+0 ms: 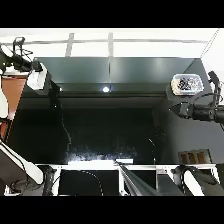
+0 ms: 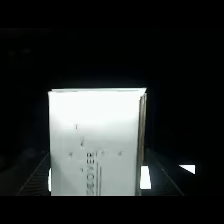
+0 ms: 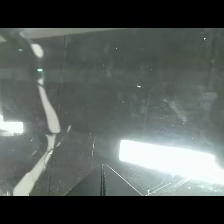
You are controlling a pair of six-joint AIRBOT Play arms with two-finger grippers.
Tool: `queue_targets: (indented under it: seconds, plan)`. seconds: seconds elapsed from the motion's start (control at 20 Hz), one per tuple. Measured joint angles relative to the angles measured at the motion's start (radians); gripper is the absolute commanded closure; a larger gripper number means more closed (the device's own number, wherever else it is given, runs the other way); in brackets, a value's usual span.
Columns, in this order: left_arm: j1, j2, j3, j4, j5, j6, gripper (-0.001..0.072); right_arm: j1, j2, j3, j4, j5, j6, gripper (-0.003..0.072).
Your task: Fold the box and place the chain.
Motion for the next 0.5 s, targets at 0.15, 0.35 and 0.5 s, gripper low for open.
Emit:
queue_targets:
  seconds: [0.15, 0.35, 0.5]
  plan:
    - [0.000, 0.065, 0.033, 0.056, -0.122, -0.103, 0.0639, 0.000, 0.000, 0.000, -0.003, 0.011, 0.002, 0.0681]
    - [-0.019, 0.207, -0.018, 0.070, -0.328, -0.216, 0.0680, 0.000, 0.002, 0.000, -0.009, 0.030, 0.003, 0.0682]
    - [-0.101, 0.432, -0.231, 0.057, -0.290, -0.260, 0.0679, 0.002, 0.041, -0.003, -0.047, 0.011, -0.002, 0.0683]
